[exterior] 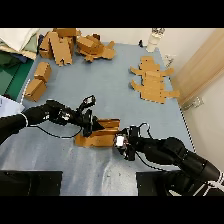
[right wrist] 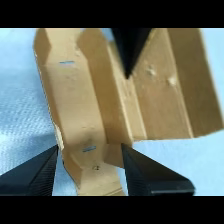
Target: Fold the box.
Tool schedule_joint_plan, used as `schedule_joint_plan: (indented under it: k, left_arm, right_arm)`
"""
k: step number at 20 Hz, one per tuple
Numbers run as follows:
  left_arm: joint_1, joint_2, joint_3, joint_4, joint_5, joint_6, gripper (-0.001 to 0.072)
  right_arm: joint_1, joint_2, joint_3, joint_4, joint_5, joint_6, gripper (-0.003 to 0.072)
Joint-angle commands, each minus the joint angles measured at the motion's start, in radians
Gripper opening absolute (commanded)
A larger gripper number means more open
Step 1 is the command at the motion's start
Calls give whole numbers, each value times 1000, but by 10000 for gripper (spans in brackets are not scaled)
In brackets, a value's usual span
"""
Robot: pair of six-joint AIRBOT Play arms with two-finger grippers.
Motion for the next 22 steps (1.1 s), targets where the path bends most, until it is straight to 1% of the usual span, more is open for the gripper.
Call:
schedule_joint_plan:
  k: [1, 3, 4, 6, 8, 11, 14, 17, 19, 22]
  left_arm:
    - [0, 1, 0, 0, 0, 0, 15]
    - [0, 1, 0, 0, 0, 0, 15]
    - [0, 1, 0, 0, 0, 0, 15]
    - [0, 1, 0, 0, 0, 0, 15]
    - [0, 1, 0, 0, 0, 0, 15]
    - [0, 1, 0, 0, 0, 0, 15]
    - [0, 1, 0, 0, 0, 0, 15]
    - [0, 1, 0, 0, 0, 0, 15]
    - [0, 1, 0, 0, 0, 0, 15]
    - [0, 1, 0, 0, 0, 0, 15]
  right_arm:
    - [-35, 0, 4, 64, -23, -61, 613]
    - [-85, 0, 12, 137, -32, -117, 613]
    - [-111, -1, 22, 206, -54, -181, 614]
    - [-161, -22, 50, 311, -138, -291, 614]
    - [-196, -58, 76, 336, -183, -335, 613]
    - [-229, -83, 88, 353, -183, -335, 613]
    - [-246, -86, 89, 364, -205, -335, 614]
    - [-242, -39, 97, 364, -329, -356, 614]
    - [-212, 31, 97, 281, -387, -351, 614]
    - [-122, 120, 94, 154, -421, -221, 614]
